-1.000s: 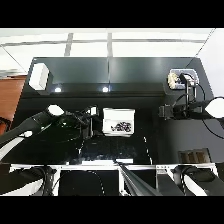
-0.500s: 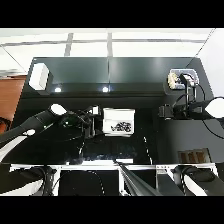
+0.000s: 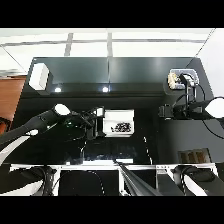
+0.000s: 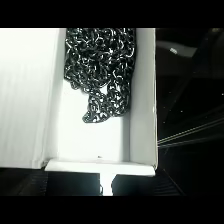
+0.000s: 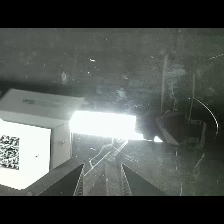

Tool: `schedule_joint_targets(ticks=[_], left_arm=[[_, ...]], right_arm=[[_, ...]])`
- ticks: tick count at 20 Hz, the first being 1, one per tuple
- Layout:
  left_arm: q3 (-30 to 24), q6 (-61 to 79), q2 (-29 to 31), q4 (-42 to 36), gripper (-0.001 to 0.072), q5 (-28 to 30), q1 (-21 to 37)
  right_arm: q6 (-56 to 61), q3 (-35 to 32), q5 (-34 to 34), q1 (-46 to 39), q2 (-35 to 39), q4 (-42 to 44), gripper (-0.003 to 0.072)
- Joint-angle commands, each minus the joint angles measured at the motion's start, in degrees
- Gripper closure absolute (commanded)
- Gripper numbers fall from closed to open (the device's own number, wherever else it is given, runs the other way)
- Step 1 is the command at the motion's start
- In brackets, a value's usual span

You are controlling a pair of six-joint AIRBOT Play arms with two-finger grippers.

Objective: Fold the box and place the chain.

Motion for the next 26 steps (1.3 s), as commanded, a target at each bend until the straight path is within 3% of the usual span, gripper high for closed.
schedule_joint_targets(ticks=[1, 4, 5, 6, 9, 11, 13, 15, 17, 21, 26], left_arm=[[0.1, 0.0, 0.0, 2.4, 0.0029, 0.3, -0.6], [0.1, 0.0, 0.0, 2.5, 0.0252, 0.5, -0.6], [0.1, 0.0, 0.0, 2.5, 0.0252, 0.5, -0.6], [0.1, 0.0, 0.0, 2.5, 0.0252, 0.5, -0.6], [0.1, 0.0, 0.0, 2.5, 0.0252, 0.5, -0.6], [0.1, 0.0, 0.0, 2.5, 0.0252, 0.4, -0.6], [0.1, 0.0, 0.0, 2.4, 0.0252, 0.3, -0.6], [0.1, 0.0, 0.0, 2.4, 0.0252, 0.3, -0.6], [0.1, 0.0, 0.0, 2.4, 0.0252, 0.3, -0.6], [0.1, 0.0, 0.0, 2.3, 0.0252, 0.1, -0.6], [0.1, 0.0, 0.0, 2.3, 0.0252, -0.1, -0.8]], right_arm=[[0.0, 0.0, 0.0, 0.0, 0.0, 0.1, 0.0403], [0.0, 0.0, -0.8, 0.2, -0.2, 0.9, 0.0397], [0.0, 0.0, -2.9, 0.6, -0.6, 2.0, 0.0129], [-0.2, 0.0, -6.0, 1.4, -1.2, 3.2, -0.0034], [-0.9, 0.4, -21.0, 3.3, -5.5, 10.1, -0.0034], [-9.1, 3.6, -22.1, 4.3, -12.9, 20.9, -0.0034], [-21.0, 7.0, -19.1, 6.3, -20.4, 29.7, -0.0034], [-33.3, 8.3, -12.2, 8.0, -24.9, 33.3, -0.0034], [-44.2, 8.4, -6.2, 8.3, -24.9, 31.0, -0.0034], [-58.5, 10.2, -1.6, 8.2, -23.3, 26.0, -0.0034], [-66.3, 9.7, 2.4, 11.7, -23.3, 23.9, -0.0034]])
